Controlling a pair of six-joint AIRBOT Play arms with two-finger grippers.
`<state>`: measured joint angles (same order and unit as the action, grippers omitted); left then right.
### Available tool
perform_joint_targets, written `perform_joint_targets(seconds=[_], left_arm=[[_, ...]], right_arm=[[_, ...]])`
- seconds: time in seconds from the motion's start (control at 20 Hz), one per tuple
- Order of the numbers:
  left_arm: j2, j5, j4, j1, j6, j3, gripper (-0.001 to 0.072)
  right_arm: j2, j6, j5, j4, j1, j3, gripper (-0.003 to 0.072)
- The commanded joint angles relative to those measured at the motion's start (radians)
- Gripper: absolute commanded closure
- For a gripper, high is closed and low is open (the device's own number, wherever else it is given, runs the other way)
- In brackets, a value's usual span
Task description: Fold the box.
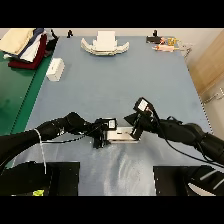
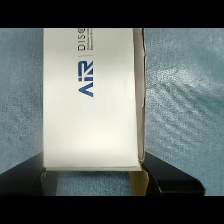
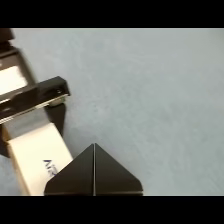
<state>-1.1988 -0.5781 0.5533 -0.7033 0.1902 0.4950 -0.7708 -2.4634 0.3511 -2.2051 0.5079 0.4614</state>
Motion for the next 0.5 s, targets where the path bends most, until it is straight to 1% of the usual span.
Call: perform_joint_targets(seconds=[0.0,0.1,0.15,0.2,0.25,0.3,0.45], left_arm=[[0.000,0.000,0.000,0.000,0.000,0.001,0.0188],[0.000,0.002,0.000,-0.001,0.003,0.001,0.0188],[0.000,0.001,0.000,-0.001,0.003,0.001,0.0188],[0.000,0.000,0.000,-0.001,0.003,0.001,0.0188],[0.000,0.002,0.000,-0.001,0.003,0.001,0.0188],[0.000,0.003,0.000,0.000,0.003,0.001,0.0188],[0.000,0.002,-0.001,-0.001,0.003,0.003,0.0188]], right_arm=[[-0.065,0.334,0.275,0.387,-0.097,0.156,0.0680],[-0.126,0.567,0.480,0.640,-0.121,0.262,0.0680],[-0.156,0.642,0.581,0.739,-0.128,0.309,0.0680],[-0.185,0.694,0.677,0.814,-0.128,0.349,0.0680],[-0.203,0.715,0.735,0.852,-0.128,0.373,0.0680],[-0.217,0.723,0.760,0.864,-0.128,0.385,0.0680],[-0.238,0.791,0.758,0.863,-0.128,0.386,0.0680]])
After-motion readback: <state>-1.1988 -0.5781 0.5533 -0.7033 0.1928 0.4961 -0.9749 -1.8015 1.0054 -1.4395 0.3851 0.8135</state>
